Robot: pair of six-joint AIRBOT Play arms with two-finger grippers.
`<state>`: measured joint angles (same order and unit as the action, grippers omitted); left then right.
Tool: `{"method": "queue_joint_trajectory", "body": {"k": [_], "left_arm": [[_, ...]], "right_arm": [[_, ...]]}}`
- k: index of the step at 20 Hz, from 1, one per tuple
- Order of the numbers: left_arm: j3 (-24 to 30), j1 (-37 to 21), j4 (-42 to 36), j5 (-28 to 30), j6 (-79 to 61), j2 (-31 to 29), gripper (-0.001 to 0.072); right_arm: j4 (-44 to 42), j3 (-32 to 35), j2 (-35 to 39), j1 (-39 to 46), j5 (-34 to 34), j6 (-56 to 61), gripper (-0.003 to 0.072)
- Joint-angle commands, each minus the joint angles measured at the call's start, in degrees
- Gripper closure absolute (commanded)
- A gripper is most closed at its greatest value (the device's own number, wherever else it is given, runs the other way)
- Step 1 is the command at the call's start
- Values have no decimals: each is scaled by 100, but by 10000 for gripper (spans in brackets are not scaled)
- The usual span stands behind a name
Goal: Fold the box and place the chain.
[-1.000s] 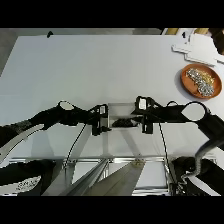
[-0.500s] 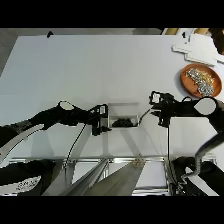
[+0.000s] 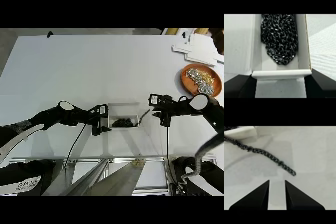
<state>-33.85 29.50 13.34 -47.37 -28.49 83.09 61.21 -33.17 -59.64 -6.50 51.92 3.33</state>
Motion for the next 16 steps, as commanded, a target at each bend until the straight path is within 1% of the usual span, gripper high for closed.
{"method": "queue_joint_trajectory", "body": {"k": [1,3,10,14,16], "left_arm": [[0,0,0,2,0,-2,697],[0,0,0,0,0,-2,697],[0,0,0,0,0,-2,697],[0,0,0,0,0,-2,697],[0,0,2,0,0,-2,697]], "right_arm": [[-2,-2,-225,7,-127,-68,450],[-2,-2,-317,9,-205,-153,449],[-345,0,-431,7,-205,-1320,445],[-385,0,-605,7,-234,-1443,445],[-610,0,-704,7,-361,-1561,445]]}}
